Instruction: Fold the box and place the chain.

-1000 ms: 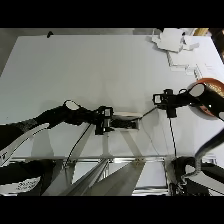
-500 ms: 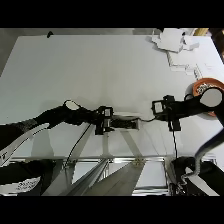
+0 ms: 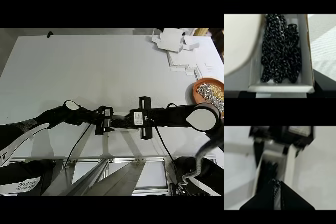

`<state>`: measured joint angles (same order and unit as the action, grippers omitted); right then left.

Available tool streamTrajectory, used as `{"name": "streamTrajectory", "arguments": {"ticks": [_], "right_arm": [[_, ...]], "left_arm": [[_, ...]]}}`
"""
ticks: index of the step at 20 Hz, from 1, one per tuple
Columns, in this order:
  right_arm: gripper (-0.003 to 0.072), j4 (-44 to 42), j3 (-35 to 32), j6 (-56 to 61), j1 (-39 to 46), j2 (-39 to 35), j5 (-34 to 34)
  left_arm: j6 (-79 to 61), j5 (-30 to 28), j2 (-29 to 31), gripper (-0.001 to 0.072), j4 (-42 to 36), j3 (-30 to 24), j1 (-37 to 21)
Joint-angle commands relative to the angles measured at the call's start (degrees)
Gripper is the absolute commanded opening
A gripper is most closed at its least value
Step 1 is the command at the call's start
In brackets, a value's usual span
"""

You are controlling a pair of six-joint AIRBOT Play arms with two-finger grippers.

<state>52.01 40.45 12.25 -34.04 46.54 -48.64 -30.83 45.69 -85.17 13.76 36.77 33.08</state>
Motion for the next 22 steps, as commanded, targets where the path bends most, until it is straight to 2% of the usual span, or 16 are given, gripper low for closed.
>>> {"name": "streamTrajectory", "arguments": {"ticks": [1, 3, 5, 6, 8, 10, 13, 17, 22], "right_arm": [[0.002, -4.35, 0.07, 1.16, -2.69, 1.49, 9.07], [0.0036, -4.28, 0.04, 2.75, -2.67, 3.85, 8.2], [0.025, -3.41, 0.07, 2.91, -2.67, 6.49, 6.88], [0.0269, -1.66, 0.07, 2.89, -2.67, 6.88, 6.12], [0.0269, 4.76, 0.28, 2.91, -2.14, 5.88, 3.17], [0.0268, 11.41, 0.39, 2.95, 0.87, 3.58, -3.08], [0.0254, 15.5, 0.13, 1.99, 11.34, 2.43, -12.87], [0.0255, 15.26, -3.04, -7.56, 25.9, 6.23, -12.35], [0.0255, 15.54, -3.56, -14.49, 30.36, 15.78, -8.0]], "left_arm": [[0.0, -0.02, 0.0, 0.0278, 0.0, 0.02, -0.02], [0.0, -0.02, 0.0, 0.0278, 0.02, 0.02, -0.02], [0.0, -0.02, 0.0, 0.0278, 0.0, 0.02, -0.02], [0.0, -0.02, 0.0, 0.0278, 0.0, 0.02, -0.02], [0.0, 0.0, 0.0, 0.0278, 0.02, 0.02, -0.02], [0.0, -0.02, 0.0, 0.0278, 0.0, 0.02, -0.02], [0.0, -0.02, 0.0, 0.0278, 0.02, 0.02, -0.02], [0.0, -0.02, 0.0, 0.0278, 0.0, 0.02, -0.02], [0.0, -0.02, 0.0, 0.0278, 0.0, 0.02, -0.02]]}}
